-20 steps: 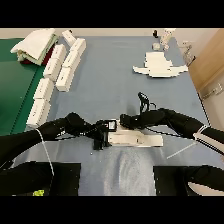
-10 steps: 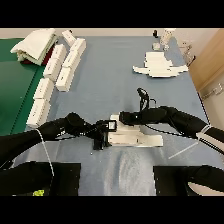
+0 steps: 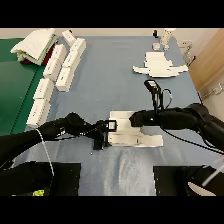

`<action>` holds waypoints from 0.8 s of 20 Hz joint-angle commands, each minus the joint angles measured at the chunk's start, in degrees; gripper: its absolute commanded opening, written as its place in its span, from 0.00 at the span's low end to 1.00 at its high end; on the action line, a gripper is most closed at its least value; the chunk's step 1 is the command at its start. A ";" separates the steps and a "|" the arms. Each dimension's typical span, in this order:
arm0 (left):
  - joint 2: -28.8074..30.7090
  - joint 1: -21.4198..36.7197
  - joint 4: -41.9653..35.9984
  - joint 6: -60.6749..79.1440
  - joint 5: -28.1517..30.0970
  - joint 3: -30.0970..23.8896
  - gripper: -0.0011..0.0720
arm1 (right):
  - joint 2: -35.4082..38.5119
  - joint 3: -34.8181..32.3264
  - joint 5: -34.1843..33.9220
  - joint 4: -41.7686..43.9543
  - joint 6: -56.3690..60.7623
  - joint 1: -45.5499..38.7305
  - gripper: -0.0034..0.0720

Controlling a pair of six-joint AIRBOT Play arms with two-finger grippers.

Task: Fold the box.

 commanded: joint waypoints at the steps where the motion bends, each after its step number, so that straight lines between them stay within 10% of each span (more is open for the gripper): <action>1: 0.00 0.00 0.00 -0.02 0.02 0.02 0.65 | 7.41 -1.44 -15.45 -5.38 -10.10 0.13 0.15; 4: 0.00 0.00 0.00 -0.02 0.02 0.02 0.65 | 12.44 -4.66 -24.15 -6.86 -21.03 0.11 0.24; 6: 0.00 0.00 0.00 -0.02 0.02 0.02 0.65 | 14.51 -6.97 -25.62 -11.67 -24.59 0.09 0.71; 8: 0.00 0.00 0.00 -0.02 0.02 0.02 0.65 | 14.80 -8.98 -23.56 -14.99 -30.56 -0.04 0.97; 16: 0.00 0.00 0.00 -0.02 0.02 0.02 0.65 | 7.21 -12.17 -7.30 -12.76 -51.54 0.02 0.97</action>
